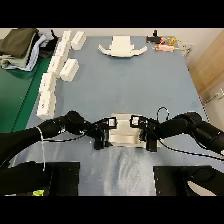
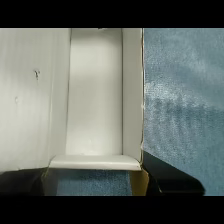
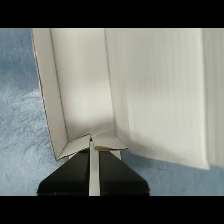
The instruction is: Fold the box.
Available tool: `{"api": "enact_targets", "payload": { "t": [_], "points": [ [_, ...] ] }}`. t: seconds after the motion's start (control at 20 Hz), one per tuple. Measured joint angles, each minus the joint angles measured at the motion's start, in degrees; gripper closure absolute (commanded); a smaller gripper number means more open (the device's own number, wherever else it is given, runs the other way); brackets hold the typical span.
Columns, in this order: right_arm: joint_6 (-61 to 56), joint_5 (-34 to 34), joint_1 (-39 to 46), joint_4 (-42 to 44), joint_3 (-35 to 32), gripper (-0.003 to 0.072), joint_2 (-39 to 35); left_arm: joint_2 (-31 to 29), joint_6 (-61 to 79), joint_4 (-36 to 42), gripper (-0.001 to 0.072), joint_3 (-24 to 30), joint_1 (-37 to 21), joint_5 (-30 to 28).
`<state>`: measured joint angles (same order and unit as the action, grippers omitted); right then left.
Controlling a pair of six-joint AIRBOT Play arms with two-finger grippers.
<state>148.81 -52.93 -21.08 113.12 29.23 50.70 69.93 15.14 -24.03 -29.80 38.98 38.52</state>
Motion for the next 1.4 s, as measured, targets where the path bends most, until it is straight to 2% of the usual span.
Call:
{"api": "enact_targets", "payload": {
  "t": [0.25, 0.35, 0.4, 0.45, 0.5, 0.6, 0.9, 0.95, 1.0, 1.05, 1.1, 1.2, 1.4],
  "points": [
    [0.2, 1.9, 0.0, 1.2, 0.0, 0.06, 0.0, 0.0, -0.1, 0.0, 0.0247, 0.0, 0.0, 0.0],
    [0.2, 2.1, 0.0, 1.7, 0.0, 0.0571, 0.0, 0.0, -0.1, 0.0, 0.0246, 0.0, 0.0, 0.0],
    [0.2, 2.3, 0.0, 2.1, 0.0, 0.0327, 0.0, 0.0, -0.1, 0.0, 0.0247, 0.0, 0.0, 0.0],
    [0.2, 2.5, 0.0, 2.7, 0.0, 0.0123, 0.0, 0.0, 0.0, 0.0, 0.0247, 0.0, 0.0, 0.0],
    [0.2, 2.6, 0.0, 3.3, 0.0, 0.0123, 0.0, 0.0, -0.1, 0.1, 0.0247, 0.0, 0.0, 0.0],
    [0.2, 2.8, -0.1, 3.6, 0.0, 0.0177, 0.0, 0.0, -0.1, 0.2, 0.0247, 0.0, 0.0, -0.1],
    [0.2, 2.9, 0.0, 3.9, 0.0, 0.0155, 0.0, 0.0, 0.0, 0.1, 0.0247, 0.0, 0.0, 0.0],
    [0.2, 2.9, 0.0, 3.9, 0.0, 0.0208, 0.0, 0.0, 0.0, 0.1, 0.0247, 0.0, 0.0, 0.0],
    [0.1, 3.0, 0.0, 3.8, 0.0, 0.0374, 0.0, 0.0, 0.0, 0.1, 0.0247, 0.0, 0.0, 0.0],
    [-0.5, 2.8, 0.0, 3.2, 0.0, 0.0579, 0.0, 0.0, 0.0, 0.0, 0.0247, 0.0, 0.0, 0.0],
    [-2.5, 2.0, 0.0, 1.9, 0.2, 0.0681, -0.1, 0.0, 0.0, 0.0, 0.0247, 0.0, 0.0, 0.1],
    [-10.3, -1.2, 0.0, -2.8, 1.2, 0.0681, -0.2, 0.0, 0.1, -0.1, 0.0247, 0.0, 0.0, 0.2],
    [-32.6, -12.7, 0.0, -16.9, 5.2, 0.0682, -1.1, 0.0, 0.1, 0.0, 0.0246, 0.0, 0.0, 0.1]
  ]
}}
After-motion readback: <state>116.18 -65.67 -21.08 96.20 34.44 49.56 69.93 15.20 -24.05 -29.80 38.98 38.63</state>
